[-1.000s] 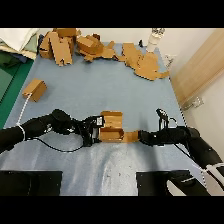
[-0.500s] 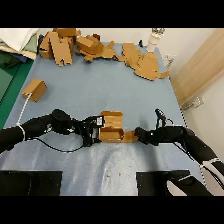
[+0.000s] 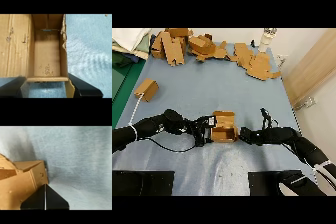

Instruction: Fold the box.

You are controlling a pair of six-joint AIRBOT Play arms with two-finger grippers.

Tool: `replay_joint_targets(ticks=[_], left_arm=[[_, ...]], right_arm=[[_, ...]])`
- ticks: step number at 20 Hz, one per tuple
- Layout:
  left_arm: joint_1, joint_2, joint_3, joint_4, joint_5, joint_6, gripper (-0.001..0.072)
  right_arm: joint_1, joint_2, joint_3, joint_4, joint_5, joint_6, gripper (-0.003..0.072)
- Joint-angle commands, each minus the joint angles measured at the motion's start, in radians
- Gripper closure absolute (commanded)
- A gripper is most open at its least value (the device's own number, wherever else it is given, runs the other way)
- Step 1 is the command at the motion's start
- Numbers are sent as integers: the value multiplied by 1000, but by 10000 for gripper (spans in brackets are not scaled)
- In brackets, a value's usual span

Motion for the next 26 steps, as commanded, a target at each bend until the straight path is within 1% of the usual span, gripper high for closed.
replay_joint_targets(ticks=[1,4,5,6,8,9,12,14,18,21,23,24,26], left_arm=[[0,0,0,0,0,0,298],[0,0,0,0,0,0,298],[0,0,0,0,0,0,298],[0,0,0,0,0,0,299],[0,0,0,0,0,0,298],[0,0,0,0,0,0,298],[0,0,0,0,0,0,298],[0,0,0,0,0,0,298],[0,0,0,0,0,0,298],[0,0,0,0,0,0,298],[0,0,0,0,0,0,298],[0,0,0,0,0,0,299],[0,0,0,0,0,0,298]], right_arm=[[15,39,1,16,21,20,682],[14,83,1,6,39,20,680],[14,90,1,3,44,20,603],[14,90,2,3,44,20,555],[14,90,2,4,45,20,555],[14,90,3,3,45,19,499],[14,90,11,3,49,17,495],[15,76,11,-5,48,16,395],[42,15,35,-26,43,-14,394],[113,-28,117,-105,35,28,395],[172,-76,182,-268,-6,199,395],[207,-108,217,-369,-53,291,395],[269,-172,278,-502,-144,415,395]])
